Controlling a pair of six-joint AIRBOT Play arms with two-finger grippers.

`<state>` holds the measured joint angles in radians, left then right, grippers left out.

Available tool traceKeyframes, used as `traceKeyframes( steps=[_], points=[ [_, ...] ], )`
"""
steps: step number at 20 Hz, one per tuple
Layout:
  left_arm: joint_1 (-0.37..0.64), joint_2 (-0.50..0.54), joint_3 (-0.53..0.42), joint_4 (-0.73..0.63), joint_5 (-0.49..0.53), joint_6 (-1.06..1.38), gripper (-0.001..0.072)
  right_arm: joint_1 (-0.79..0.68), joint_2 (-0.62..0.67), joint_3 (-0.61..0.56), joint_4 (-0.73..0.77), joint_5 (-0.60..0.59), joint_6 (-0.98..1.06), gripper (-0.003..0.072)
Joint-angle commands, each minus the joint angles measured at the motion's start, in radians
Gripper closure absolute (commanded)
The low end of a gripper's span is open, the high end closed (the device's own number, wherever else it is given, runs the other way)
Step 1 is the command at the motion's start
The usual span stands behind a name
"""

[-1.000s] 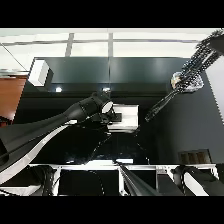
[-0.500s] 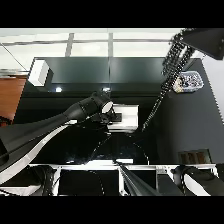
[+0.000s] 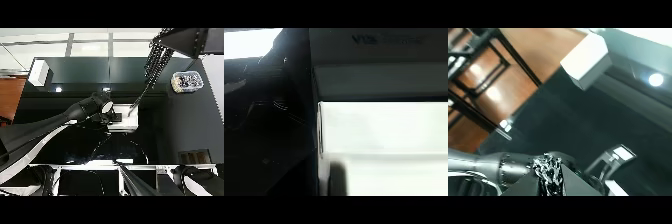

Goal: Fold the box and place the chain.

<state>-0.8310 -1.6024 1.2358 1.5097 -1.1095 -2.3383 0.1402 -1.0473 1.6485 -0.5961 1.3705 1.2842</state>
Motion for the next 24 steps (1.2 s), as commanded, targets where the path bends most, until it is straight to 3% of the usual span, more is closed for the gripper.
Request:
traceKeyframes(
  steps=[1, 8, 18, 22, 24],
  points=[
    [0.0, 0.0, 0.0, 0.0, 0.001, 0.0, 0.0683, 0.031, -0.017, -0.002, -0.129, 0.015, 0.041, 0.0677],
    [0.0, 0.0, 0.0, 0.0, 0.0, 0.0, 0.0684, 0.036, -0.017, -0.189, -0.262, 0.085, 0.06, 0.0677],
    [0.0, 0.0, 0.0, 0.0, 0.001, 0.0, 0.0684, 0.058, -0.017, -0.289, -0.177, 0.077, 0.058, 0.0677],
    [0.0, 0.0, 0.0, 0.0, 0.0, 0.0, 0.0684, 0.117, -0.017, -0.393, -0.312, 0.088, 0.088, 0.0677],
    [0.0, 0.0, 0.0, 0.0, 0.001, 0.0, 0.0683, 0.141, -0.017, -0.451, -0.31, 0.076, 0.088, 0.0676]
  ],
)
